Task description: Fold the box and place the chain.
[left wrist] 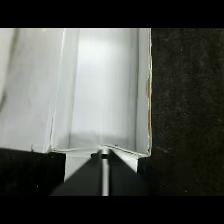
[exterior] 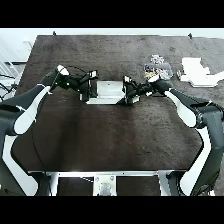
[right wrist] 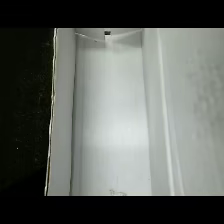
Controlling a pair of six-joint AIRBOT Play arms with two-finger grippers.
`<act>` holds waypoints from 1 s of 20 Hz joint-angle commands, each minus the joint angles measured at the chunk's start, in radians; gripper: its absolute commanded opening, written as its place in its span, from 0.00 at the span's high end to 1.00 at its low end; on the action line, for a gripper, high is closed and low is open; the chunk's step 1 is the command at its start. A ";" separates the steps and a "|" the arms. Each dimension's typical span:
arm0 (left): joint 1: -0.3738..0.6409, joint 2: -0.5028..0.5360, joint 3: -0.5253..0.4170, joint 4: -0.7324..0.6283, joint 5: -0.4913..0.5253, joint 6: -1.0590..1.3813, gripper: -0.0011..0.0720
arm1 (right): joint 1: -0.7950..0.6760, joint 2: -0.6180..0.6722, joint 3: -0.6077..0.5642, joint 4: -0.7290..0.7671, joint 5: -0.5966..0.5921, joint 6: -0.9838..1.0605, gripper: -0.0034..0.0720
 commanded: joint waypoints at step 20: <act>0.199 0.315 -0.249 -0.047 0.085 -0.877 0.97 | 0.001 0.000 0.000 0.000 0.000 -0.001 0.26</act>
